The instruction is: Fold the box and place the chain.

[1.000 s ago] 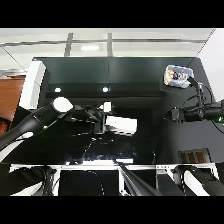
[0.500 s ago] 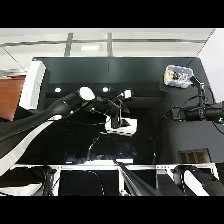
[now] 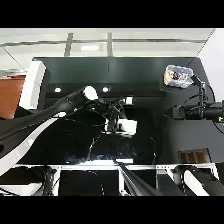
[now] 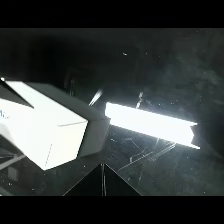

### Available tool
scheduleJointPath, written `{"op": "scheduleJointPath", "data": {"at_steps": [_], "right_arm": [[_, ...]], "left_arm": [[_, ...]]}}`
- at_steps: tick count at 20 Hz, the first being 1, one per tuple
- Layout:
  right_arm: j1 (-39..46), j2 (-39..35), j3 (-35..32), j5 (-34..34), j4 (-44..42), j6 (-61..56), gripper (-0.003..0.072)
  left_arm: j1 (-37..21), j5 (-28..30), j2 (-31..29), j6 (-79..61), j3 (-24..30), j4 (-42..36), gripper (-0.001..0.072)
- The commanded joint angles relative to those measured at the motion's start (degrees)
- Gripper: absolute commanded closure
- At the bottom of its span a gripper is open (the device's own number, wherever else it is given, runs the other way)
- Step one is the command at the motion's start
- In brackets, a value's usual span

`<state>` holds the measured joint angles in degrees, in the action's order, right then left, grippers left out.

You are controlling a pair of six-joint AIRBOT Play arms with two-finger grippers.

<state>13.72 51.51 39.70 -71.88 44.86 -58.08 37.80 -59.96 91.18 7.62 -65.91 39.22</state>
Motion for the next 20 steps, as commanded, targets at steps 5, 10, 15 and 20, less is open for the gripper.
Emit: {"op": "scheduleJointPath", "data": {"at_steps": [5, 10, 15, 20], "right_arm": [[0.04, -0.04, -0.02, 0.20, -0.02, 0.02, 0.0672], [0.04, -0.04, -0.02, 0.17, -0.02, 0.02, 0.0672], [0.04, -0.04, -0.02, 0.20, -0.02, 0.02, 0.0672], [0.04, -0.04, -0.02, 0.20, -0.02, 0.02, 0.0671]], "left_arm": [[0.22, -2.82, 0.11, 1.16, -2.38, 7.74, 0.0003], [2.29, -1.22, 0.13, 2.05, -2.38, 10.47, 0.0000], [4.70, 2.29, 0.94, 7.52, -2.38, 15.21, 0.0000], [8.61, 7.17, 2.03, 14.80, -2.49, 19.32, 0.0003]]}}
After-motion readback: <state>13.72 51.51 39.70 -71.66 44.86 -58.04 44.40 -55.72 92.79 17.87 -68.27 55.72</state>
